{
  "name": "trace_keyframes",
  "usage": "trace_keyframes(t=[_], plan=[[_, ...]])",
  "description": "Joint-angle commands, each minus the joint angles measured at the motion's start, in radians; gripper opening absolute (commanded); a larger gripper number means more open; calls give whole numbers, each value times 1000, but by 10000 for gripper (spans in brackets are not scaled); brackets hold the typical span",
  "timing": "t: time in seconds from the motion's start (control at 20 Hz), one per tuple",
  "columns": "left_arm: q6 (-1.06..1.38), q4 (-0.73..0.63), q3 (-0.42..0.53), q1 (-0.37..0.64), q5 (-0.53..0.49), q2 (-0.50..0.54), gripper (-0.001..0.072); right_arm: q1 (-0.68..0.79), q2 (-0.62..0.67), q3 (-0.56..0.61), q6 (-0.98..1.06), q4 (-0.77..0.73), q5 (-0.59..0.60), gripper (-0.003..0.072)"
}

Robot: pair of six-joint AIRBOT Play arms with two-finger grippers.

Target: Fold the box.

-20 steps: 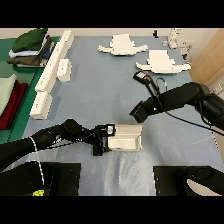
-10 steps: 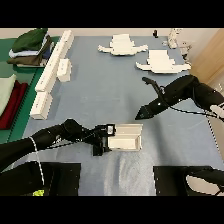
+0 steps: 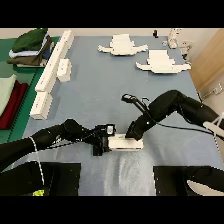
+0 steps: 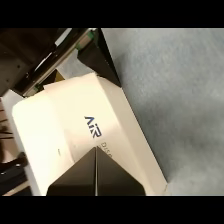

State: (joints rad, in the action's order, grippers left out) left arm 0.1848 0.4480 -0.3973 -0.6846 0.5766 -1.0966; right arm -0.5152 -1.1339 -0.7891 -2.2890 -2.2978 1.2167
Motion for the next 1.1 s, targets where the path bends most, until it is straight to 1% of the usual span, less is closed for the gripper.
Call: trace_keyframes(t=[0.0,0.2,0.3,0.35,0.45,0.55,0.65,0.75,0.8,0.85,1.05], plan=[[0,0,0,0,0,0,511,-125,140,107,-24,79,-237,5],[0,0,-1,0,0,0,511,-236,300,248,-32,113,-503,5],[0,0,0,0,0,0,511,-291,367,302,-47,155,-584,7],[0,0,0,0,0,0,511,-316,388,320,-47,198,-608,27],[0,0,0,0,0,0,511,-340,394,332,-47,262,-615,126],[0,0,-1,0,0,0,511,-341,391,331,-109,266,-615,351],[0,0,-1,0,0,0,511,-341,392,329,-211,234,-613,481],[0,0,0,0,0,0,511,-341,391,329,-297,193,-594,485],[0,0,0,0,0,0,511,-341,391,329,-331,175,-579,516],[0,0,0,0,0,0,511,-341,391,329,-359,163,-568,602],[0,0,0,0,0,0,511,-341,339,329,-406,199,-601,601]])
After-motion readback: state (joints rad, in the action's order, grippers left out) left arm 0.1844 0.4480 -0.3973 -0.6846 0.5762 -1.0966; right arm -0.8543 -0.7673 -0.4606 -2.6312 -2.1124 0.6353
